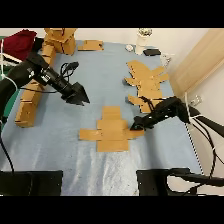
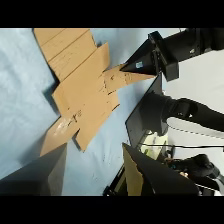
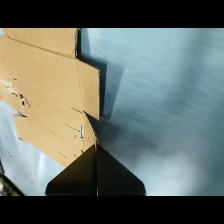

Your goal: Fold the box.

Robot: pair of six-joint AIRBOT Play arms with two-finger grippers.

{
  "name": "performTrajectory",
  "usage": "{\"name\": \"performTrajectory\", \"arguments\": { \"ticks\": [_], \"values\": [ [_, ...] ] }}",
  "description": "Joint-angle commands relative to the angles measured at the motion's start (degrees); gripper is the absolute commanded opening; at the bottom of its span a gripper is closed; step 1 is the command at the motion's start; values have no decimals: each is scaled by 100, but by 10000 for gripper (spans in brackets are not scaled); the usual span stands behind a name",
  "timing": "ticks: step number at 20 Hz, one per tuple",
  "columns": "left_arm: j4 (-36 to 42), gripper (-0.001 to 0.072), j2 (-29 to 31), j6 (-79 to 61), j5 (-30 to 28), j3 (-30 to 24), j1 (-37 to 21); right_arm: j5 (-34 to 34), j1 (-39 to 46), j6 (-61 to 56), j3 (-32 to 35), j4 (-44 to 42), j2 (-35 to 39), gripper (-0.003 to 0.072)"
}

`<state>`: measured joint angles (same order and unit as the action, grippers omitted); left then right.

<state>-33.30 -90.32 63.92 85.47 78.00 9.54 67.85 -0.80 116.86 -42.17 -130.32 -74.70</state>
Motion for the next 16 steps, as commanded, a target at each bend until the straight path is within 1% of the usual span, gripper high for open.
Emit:
{"name": "performTrajectory", "arguments": {
  "ticks": [1,3,5,8,12,16],
  "values": [
    [35,528,162,-286,13,-809,-275,-1130,-1062,420,11,-105,13,1],
    [35,528,308,-555,-153,-1403,-354,-1460,-1449,476,11,-96,127,1],
    [37,528,413,-791,-498,-1873,-387,-1596,-1676,476,11,-66,273,0],
    [160,529,424,-1025,-920,-2288,-378,-1694,-2033,472,52,48,448,0],
    [87,530,424,-1091,-1233,-2409,-385,-1976,-2424,426,247,107,664,-1],
    [-66,530,387,-953,-1670,-2422,-382,-1963,-2538,348,262,127,691,-1]
  ]
}}
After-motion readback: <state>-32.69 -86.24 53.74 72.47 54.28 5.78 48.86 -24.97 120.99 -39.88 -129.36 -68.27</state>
